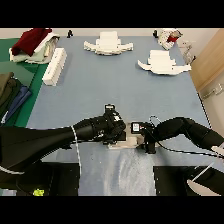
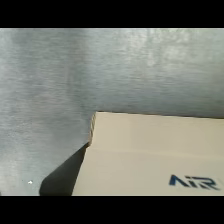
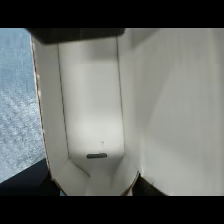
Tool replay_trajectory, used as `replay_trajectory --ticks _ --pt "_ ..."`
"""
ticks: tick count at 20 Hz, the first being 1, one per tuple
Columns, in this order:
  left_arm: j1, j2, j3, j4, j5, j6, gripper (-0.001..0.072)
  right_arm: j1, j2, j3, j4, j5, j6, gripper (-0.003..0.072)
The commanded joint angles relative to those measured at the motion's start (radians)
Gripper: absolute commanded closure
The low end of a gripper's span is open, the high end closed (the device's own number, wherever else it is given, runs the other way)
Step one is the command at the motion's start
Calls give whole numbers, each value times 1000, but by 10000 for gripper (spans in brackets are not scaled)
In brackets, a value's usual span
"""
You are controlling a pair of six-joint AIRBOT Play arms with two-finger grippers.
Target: Fold the box.
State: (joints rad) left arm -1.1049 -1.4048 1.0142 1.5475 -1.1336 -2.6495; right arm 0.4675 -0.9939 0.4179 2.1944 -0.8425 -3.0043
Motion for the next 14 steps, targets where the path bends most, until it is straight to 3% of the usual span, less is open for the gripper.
replay_trajectory --ticks 1,9,10,11,12,14 --pt "-4 -11 2 4 8 -14 698 1 0 0 0 0 0 174" --pt "-5 -11 2 -2 5 -10 695 1 0 0 0 0 0 174" --pt "-5 -11 2 -2 6 -9 611 1 0 0 0 0 0 174" --pt "-5 -11 2 -1 7 -10 305 1 0 0 0 0 0 175" --pt "-5 -11 2 -1 7 -14 171 1 0 0 0 0 0 174" --pt "-5 -11 2 2 7 -14 172 1 0 0 0 0 0 174"
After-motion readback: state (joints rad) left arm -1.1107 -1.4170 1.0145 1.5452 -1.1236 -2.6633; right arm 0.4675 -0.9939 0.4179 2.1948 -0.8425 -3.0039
